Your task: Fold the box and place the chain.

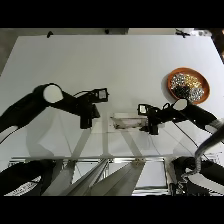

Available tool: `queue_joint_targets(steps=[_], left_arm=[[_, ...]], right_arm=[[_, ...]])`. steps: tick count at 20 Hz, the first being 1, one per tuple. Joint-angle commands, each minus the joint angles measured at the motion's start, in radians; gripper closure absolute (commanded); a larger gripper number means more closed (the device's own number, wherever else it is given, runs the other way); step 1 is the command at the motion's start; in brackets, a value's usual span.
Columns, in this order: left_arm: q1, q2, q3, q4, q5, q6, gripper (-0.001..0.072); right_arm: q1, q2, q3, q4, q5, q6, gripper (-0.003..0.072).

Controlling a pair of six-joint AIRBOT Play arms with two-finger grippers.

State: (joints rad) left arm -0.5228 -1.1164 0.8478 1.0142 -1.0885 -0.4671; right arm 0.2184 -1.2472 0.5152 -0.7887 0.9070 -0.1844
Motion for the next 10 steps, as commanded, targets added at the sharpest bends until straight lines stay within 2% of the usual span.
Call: queue_joint_targets(steps=[1,3,5,7,10], left_arm=[[0.018,0.212,0.000,0.120,-0.037,-0.229,0.0709],[0.016,0.305,0.000,0.004,0.015,-0.229,0.0708],[0.016,0.341,0.000,-0.181,0.026,-0.178,0.0707],[-0.003,0.330,0.000,-0.345,0.042,-0.099,0.0707],[-0.090,0.257,0.000,-0.407,0.159,-0.076,0.0707]], right_arm=[[0.001,0.000,0.000,0.000,0.000,0.000,0.0229],[0.001,0.000,0.000,0.000,0.000,0.000,0.0229],[0.001,0.000,0.000,0.000,0.000,0.000,0.0229],[0.001,0.000,0.000,0.000,0.000,0.000,0.0229],[0.001,0.000,0.000,0.000,0.000,0.000,0.0229]])
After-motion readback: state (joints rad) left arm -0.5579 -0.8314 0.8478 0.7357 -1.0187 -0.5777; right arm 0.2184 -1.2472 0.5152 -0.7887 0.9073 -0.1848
